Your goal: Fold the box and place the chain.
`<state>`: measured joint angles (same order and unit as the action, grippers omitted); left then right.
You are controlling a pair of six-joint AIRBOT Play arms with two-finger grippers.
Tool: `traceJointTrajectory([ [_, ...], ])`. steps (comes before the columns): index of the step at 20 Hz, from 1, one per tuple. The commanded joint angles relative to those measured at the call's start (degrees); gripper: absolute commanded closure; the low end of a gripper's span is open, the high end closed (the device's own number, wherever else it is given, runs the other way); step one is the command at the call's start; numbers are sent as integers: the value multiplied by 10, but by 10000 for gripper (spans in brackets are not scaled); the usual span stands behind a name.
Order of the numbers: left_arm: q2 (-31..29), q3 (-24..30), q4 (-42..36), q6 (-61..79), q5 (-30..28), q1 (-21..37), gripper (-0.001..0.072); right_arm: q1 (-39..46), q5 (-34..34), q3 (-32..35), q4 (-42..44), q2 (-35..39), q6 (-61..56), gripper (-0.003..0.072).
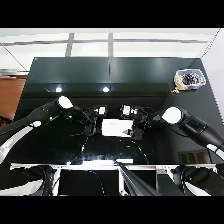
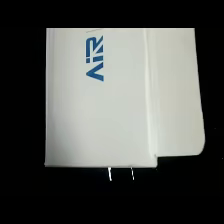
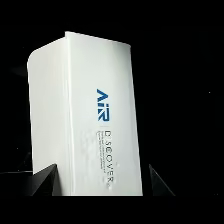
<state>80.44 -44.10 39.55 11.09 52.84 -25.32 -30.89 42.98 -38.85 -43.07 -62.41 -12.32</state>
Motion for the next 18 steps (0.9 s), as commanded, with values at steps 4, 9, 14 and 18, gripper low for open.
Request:
traceJointTrajectory([
  [4,0,0,0,0,2,0,315,-2,-22,-22,-33,0,-22,7],
  [9,0,0,0,0,2,0,309,-2,-14,-27,-46,0,-37,7],
  [14,0,0,0,0,2,0,309,-2,-1,-27,-39,0,-56,30],
  [18,0,0,0,0,2,0,309,-2,2,-27,-39,0,-59,197],
])
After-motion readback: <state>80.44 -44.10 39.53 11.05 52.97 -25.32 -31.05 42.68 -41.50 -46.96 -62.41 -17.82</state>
